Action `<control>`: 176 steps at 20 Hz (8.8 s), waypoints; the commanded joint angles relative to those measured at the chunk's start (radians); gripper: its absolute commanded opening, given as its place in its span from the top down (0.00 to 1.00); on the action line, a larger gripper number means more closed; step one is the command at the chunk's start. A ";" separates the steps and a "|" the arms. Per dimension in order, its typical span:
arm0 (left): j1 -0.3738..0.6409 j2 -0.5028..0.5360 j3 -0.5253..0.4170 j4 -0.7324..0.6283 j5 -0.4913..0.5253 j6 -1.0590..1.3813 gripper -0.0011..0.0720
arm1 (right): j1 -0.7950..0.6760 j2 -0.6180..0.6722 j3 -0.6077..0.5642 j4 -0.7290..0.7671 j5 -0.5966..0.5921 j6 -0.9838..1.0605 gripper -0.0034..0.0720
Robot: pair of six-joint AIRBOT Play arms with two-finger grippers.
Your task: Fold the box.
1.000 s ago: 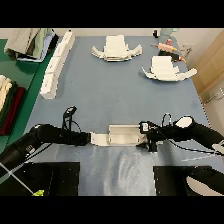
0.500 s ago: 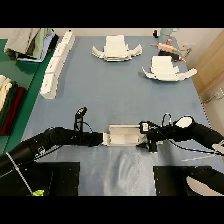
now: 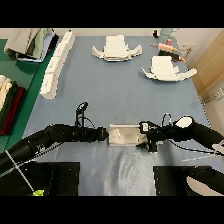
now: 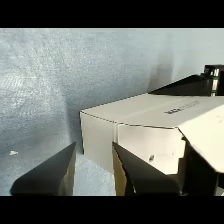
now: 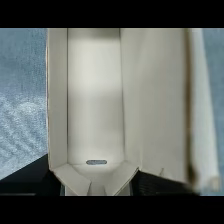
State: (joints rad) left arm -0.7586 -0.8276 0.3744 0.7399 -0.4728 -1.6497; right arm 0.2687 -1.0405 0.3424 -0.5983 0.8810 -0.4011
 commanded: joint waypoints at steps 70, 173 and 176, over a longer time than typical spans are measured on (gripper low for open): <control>-0.301 -0.423 0.543 0.695 -0.444 -0.879 0.27 | 0.001 0.001 0.001 0.000 0.000 0.000 0.28; -0.413 -0.719 0.771 0.922 -0.702 -1.064 0.66 | 0.001 0.001 0.001 0.000 0.000 0.000 0.28; -0.414 -0.724 0.771 0.922 -0.721 -1.071 0.96 | 0.001 0.001 0.001 0.000 0.000 0.000 0.28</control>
State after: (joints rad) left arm -1.1683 -1.5452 1.1446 1.6642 -1.2007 -2.7125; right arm 0.2687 -1.0405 0.3428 -0.5980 0.8806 -0.4023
